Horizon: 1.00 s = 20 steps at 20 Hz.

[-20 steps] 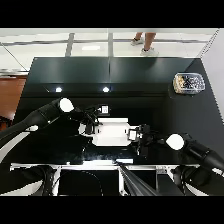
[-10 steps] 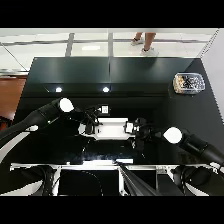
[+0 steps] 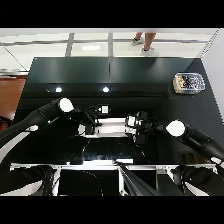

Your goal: Fold the box and place the chain.

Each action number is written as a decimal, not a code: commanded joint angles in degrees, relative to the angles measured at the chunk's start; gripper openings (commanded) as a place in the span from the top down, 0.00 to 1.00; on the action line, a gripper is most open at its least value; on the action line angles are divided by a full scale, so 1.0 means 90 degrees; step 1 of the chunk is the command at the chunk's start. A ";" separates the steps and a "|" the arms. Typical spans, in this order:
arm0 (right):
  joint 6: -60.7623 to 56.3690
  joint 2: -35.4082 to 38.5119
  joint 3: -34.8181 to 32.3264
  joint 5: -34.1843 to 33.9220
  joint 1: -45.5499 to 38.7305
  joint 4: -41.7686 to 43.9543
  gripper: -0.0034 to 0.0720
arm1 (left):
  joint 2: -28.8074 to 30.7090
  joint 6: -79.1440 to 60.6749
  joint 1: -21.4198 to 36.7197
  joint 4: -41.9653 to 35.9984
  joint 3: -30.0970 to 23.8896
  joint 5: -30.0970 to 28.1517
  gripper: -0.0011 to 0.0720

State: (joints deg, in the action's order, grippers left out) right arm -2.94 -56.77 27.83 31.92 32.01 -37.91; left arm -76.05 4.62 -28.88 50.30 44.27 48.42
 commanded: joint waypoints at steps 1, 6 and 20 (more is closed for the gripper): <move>0.0389 -0.0112 0.0015 0.0066 -0.0119 0.0270 0.11 | -0.0002 -0.0010 -0.0002 0.0002 0.0000 -0.0002 0.96; 0.2314 -0.0772 0.0015 0.1273 -0.0566 0.2038 0.11 | -0.0002 -0.0010 -0.0002 0.0002 0.0000 0.0000 0.96; 0.1625 -0.1540 0.0172 0.0634 -0.0228 0.1044 0.12 | -0.0002 -0.0007 -0.0002 0.0000 0.0000 0.0005 0.96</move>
